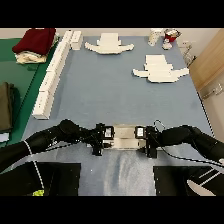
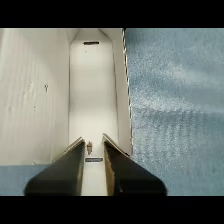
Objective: Fold the box.
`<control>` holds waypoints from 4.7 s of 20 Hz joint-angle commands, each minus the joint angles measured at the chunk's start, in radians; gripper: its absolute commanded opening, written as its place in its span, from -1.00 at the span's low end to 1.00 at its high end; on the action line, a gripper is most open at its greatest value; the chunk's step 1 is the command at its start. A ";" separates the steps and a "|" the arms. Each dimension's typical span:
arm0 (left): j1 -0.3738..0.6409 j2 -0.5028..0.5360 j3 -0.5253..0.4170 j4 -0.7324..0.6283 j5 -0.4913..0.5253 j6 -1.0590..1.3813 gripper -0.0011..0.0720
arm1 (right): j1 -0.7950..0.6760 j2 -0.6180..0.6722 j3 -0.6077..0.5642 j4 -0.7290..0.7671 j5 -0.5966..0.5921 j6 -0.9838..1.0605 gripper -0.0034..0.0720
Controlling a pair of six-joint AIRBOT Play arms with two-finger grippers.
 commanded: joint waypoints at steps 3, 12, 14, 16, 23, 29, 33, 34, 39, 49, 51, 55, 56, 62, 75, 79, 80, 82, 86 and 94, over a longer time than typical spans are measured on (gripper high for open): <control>-0.001 -0.008 0.000 0.001 0.003 -0.054 0.48 | 0.000 0.001 0.000 0.001 0.000 0.001 0.43; 0.000 0.172 0.001 0.400 -0.031 -0.682 -0.93 | 0.000 0.001 0.000 0.001 0.000 0.001 0.43; 0.000 0.251 0.001 0.518 -0.093 -0.944 -0.93 | 0.000 0.001 0.000 0.001 0.000 0.001 0.43; 0.005 0.329 0.001 0.646 -0.147 -1.284 -0.93 | 0.000 0.001 0.000 0.001 0.000 0.001 0.43; 0.250 0.490 0.000 1.044 -0.326 -2.166 -0.93 | 0.000 0.001 0.000 0.001 0.000 0.001 0.43; 0.383 0.400 -0.039 0.767 -0.368 -2.037 -0.93 | 0.000 0.001 0.000 0.001 0.000 0.001 0.43; 0.245 0.271 -0.090 0.539 -0.226 -1.930 -0.93 | 0.000 0.001 0.000 0.001 0.000 0.001 0.43; 0.200 0.246 -0.089 0.503 -0.186 -1.915 -0.93 | 0.000 0.001 0.000 0.001 0.000 0.001 0.43; 0.070 0.232 -0.072 0.395 -0.081 -1.868 -0.93 | 0.000 0.001 0.000 0.001 0.000 0.001 0.43; 0.066 0.277 0.005 0.392 -0.111 -1.869 -0.92 | 0.000 0.001 0.000 0.001 0.000 0.001 0.43; 0.066 0.277 0.005 0.391 -0.111 -1.870 0.22 | 0.000 0.001 0.000 0.001 0.000 0.001 0.43; 0.065 0.277 0.005 0.380 -0.098 -1.870 0.40 | 0.000 0.001 0.000 0.001 0.000 0.001 0.43; 0.065 0.277 0.005 0.379 -0.095 -1.871 0.40 | 0.000 0.001 0.000 0.001 0.000 0.001 0.43; 0.062 0.211 0.046 0.383 -0.139 -1.891 0.30 | 0.000 0.001 0.000 0.001 0.001 0.001 0.43; -0.297 0.002 0.294 0.863 -0.151 -2.584 0.29 | 0.000 0.001 0.000 0.001 0.000 0.001 0.43; -0.347 -0.080 0.389 1.040 -0.282 -2.768 0.14 | 0.000 0.001 0.000 0.000 0.000 0.001 0.43; -0.356 -0.100 0.415 1.087 -0.325 -2.810 0.14 | 0.000 0.001 0.000 0.000 0.000 0.001 0.43; -0.361 -0.135 0.453 1.131 -0.388 -2.857 0.14 | 0.000 0.001 0.000 0.000 0.000 0.001 0.43; -0.372 -0.200 0.501 1.136 -0.418 -2.880 0.14 | 0.000 0.001 0.000 0.000 0.000 0.001 0.43; -0.387 -0.331 0.623 1.183 -0.515 -2.906 0.13 | 0.000 0.001 0.000 0.000 0.000 0.001 0.43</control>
